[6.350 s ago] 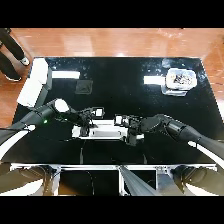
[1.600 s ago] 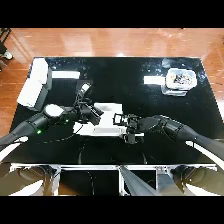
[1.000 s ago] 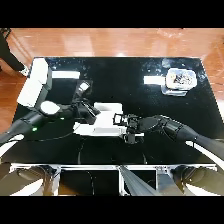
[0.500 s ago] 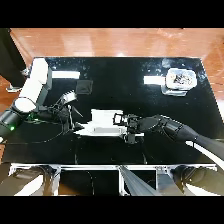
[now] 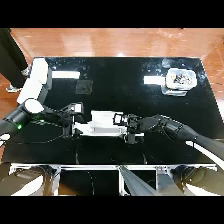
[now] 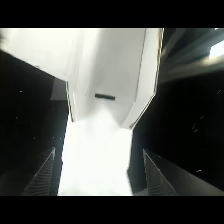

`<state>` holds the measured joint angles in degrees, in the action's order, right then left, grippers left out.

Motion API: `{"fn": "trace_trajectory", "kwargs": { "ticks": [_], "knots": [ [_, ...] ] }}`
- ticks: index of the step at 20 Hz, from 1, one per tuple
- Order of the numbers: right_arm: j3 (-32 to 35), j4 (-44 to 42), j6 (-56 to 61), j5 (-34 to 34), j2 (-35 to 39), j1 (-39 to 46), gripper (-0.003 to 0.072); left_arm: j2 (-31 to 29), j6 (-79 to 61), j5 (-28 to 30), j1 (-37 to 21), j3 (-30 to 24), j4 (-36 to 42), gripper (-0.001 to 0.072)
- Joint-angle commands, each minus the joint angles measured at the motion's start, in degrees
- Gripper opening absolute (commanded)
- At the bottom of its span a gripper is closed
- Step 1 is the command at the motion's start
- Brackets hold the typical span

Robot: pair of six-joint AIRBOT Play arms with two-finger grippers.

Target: Fold the box and place the chain.

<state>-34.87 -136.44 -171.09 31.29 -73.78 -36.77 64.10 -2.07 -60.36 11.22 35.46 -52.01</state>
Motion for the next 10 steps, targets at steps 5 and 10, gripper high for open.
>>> {"fn": "trace_trajectory", "kwargs": {
  "ticks": [5,10],
  "knots": [
    [0.0,0.0,0.0,0.0,0.0,0.0,0.0025,2.6,-2.7,3.5,4.6,0.0,-1.3,0.0636],
    [0.0,0.0,0.0,0.0,0.0,0.0,0.0025,4.1,-2.8,9.2,7.5,0.0,-1.4,0.0636]
  ]
}}
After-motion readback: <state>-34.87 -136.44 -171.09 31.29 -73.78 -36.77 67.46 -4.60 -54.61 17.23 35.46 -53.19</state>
